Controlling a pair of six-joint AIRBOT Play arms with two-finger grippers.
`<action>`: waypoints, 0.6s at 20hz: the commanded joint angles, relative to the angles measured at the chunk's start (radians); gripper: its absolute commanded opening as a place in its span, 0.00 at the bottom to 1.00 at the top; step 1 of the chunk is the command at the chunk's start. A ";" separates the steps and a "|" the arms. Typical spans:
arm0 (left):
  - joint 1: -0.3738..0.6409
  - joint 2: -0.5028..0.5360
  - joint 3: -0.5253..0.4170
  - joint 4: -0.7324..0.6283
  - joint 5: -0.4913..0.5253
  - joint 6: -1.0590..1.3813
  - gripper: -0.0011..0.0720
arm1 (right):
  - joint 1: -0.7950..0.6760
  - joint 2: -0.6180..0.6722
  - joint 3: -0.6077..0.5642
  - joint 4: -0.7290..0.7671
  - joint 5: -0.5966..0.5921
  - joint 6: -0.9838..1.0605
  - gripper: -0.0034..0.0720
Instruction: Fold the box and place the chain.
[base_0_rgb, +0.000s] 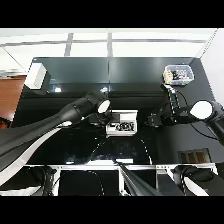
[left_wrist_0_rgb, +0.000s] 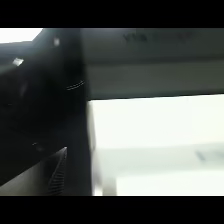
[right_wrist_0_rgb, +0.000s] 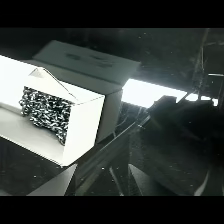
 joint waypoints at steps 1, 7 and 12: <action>-0.029 0.107 0.031 0.197 -0.104 0.066 0.67 | -0.003 -0.001 -0.001 -0.019 -0.015 -0.005 0.55; 0.085 0.431 -0.290 0.332 -0.185 0.102 0.66 | -0.002 -0.001 -0.001 -0.018 -0.036 -0.005 0.55; 0.440 0.640 -0.708 -0.387 0.317 0.503 0.66 | -0.003 -0.001 -0.001 -0.018 -0.064 -0.004 0.55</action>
